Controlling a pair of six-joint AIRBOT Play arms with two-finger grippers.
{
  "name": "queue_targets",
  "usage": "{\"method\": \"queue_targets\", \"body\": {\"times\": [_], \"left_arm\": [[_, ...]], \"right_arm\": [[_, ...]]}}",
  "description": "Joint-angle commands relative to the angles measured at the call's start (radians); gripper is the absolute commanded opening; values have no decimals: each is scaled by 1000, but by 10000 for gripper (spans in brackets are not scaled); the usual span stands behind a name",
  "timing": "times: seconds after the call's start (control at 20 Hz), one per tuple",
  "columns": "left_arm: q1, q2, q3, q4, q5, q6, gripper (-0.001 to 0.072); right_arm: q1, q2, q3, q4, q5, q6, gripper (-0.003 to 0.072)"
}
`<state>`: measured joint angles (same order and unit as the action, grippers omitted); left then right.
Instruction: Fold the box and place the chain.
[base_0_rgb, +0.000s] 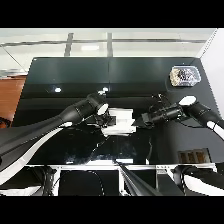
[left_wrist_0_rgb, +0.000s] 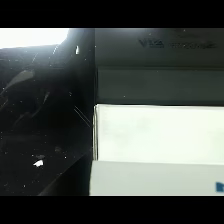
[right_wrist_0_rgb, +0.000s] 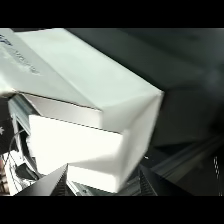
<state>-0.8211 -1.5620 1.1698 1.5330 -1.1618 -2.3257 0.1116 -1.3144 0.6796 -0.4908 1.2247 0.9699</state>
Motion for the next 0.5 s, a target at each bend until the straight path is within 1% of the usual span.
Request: {"method": "queue_targets", "body": {"times": [0.0, 0.05, 0.15, 0.2, 0.45], "left_arm": [[1, -2, 0, 0, 2, 0, 30], [1, -3, 0, 0, 2, 0, 30], [1, -8, 0, 0, 2, 0, 30], [1, -10, 0, 0, 2, 0, 29], [1, -10, 0, 0, 2, 0, 29]], "right_arm": [[90, 0, 71, -108, -45, 106, 482], [121, 0, 98, -167, -66, 166, 481], [168, -1, 133, -191, -86, 217, 351], [190, 0, 145, -206, -98, 247, 351], [304, -2, 157, -406, -188, 462, 351]]}}
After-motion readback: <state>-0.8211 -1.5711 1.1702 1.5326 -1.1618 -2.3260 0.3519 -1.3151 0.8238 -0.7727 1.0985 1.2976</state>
